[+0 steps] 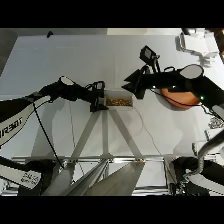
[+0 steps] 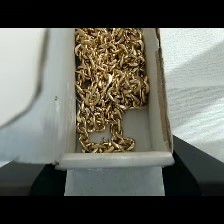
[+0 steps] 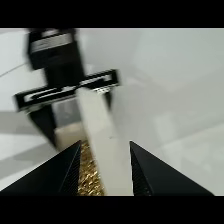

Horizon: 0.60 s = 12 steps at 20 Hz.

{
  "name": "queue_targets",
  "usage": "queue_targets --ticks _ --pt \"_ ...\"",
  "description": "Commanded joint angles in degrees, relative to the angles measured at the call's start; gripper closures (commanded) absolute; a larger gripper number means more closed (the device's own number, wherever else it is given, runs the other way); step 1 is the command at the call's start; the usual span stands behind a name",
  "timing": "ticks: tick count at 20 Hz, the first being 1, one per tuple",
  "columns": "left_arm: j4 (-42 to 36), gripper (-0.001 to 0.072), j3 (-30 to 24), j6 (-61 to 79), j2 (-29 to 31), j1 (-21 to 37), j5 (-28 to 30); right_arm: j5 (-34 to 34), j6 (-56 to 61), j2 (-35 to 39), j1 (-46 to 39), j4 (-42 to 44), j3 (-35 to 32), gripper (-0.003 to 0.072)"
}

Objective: Fold the box and place the chain.

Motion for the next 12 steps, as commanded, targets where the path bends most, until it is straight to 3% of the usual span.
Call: queue_targets --ticks 1,6,12 --pt "0.0 0.0484 0.0 0.0 0.0 0.0 0.0 -2.51 11.3 -2.54 1.55 -8.15 5.46 0.0354" --pt "0.02 0.0484 0.0 0.0 0.02 0.0 0.0 10.82 26.58 -14.82 1.99 -17.68 18.91 0.0354" --pt "0.0 0.0484 0.0 0.02 0.02 0.0 0.0 22.29 26.51 -23.98 1.99 -17.7 20.87 0.0355"
